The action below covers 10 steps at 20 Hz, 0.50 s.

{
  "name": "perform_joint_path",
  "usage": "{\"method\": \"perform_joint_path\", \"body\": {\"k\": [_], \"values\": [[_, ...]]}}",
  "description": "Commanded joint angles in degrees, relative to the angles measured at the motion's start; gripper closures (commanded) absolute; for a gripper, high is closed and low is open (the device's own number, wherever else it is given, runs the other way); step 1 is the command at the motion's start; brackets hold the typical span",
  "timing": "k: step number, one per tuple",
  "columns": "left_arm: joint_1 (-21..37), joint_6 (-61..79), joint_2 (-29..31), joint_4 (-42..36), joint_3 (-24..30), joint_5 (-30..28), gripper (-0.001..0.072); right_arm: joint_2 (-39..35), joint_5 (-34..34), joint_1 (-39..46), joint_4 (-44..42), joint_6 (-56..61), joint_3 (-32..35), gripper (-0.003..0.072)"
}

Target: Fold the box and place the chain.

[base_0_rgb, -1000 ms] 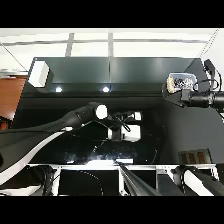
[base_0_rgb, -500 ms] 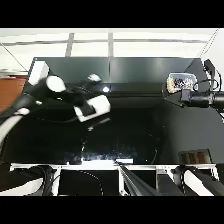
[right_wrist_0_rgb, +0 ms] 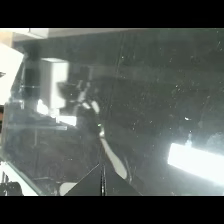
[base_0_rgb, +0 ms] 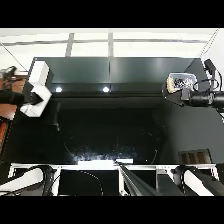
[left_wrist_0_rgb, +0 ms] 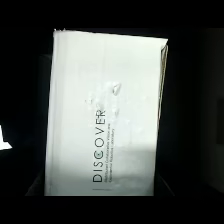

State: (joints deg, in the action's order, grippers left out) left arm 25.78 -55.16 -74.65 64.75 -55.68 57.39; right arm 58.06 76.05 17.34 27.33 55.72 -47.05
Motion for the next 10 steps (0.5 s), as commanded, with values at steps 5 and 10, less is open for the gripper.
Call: {"method": "perform_joint_path", "body": {"k": [5,10], "values": [[4.2,-0.3,-9.5,1.2,-8.2,-9.9,0.0425,0.0,-0.4,0.0,0.0,2.8,0.0,0.0676],[2.0,-0.3,-14.8,1.0,-9.8,-15.1,0.0424,0.0,-0.4,0.0,0.0,4.0,0.0,0.0676]]}}
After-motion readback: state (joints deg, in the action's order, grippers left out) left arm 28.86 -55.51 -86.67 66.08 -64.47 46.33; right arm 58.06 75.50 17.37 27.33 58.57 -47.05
